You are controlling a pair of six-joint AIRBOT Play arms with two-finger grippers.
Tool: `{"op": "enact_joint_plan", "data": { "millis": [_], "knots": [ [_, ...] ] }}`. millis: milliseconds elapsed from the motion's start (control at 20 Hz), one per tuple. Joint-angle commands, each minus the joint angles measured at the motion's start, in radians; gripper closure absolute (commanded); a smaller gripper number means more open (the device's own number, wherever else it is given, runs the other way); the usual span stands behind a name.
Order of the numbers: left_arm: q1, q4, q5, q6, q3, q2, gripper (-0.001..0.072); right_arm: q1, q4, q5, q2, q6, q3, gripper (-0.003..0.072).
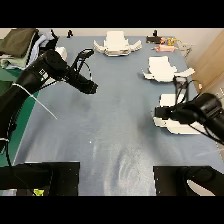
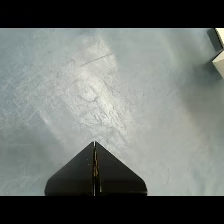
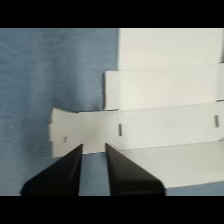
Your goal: Fold the box.
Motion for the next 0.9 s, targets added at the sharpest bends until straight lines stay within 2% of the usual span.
{"op": "enact_joint_plan", "data": {
  "millis": [0,50,100,150,300,450,500,700,850],
  "knots": [
    [0.0,-0.016,0.018,0.0,0.0,-0.003,0.0696,-0.232,-0.109,-0.208,-0.039,-0.173,0.174,0.0383],
    [0.0,-0.026,0.024,0.0,0.0,-0.003,0.0696,-0.337,-0.105,-0.224,-0.063,-0.256,0.221,0.0376],
    [0.0,-0.035,0.041,0.0,-0.001,-0.003,0.0696,-0.446,-0.101,-0.225,-0.096,-0.335,0.257,0.0279],
    [0.0,-0.045,0.053,-0.001,-0.001,-0.003,0.0696,-0.54,-0.097,-0.225,-0.137,-0.399,0.286,0.0228],
    [0.0,-0.087,0.056,-0.001,-0.001,-0.003,0.0696,-0.801,-0.06,-0.281,-0.313,-0.601,0.385,0.0228],
    [0.0,-0.092,0.051,-0.053,-0.001,-0.003,0.0697,-0.976,0.175,-0.279,-0.5,-0.757,0.473,0.0228],
    [0.0,-0.092,0.045,-0.082,-0.001,-0.003,0.0696,-1.008,0.226,-0.29,-0.552,-0.79,0.5,0.0228],
    [0.0,-0.092,0.042,-0.15,-0.001,-0.003,0.0696,-1.04,0.241,-0.314,-0.681,-0.836,0.587,0.0228],
    [0.0,-0.092,0.042,-0.182,-0.001,-0.003,0.0696,-1.042,0.266,-0.36,-0.75,-0.911,0.595,0.0246]
  ]
}}
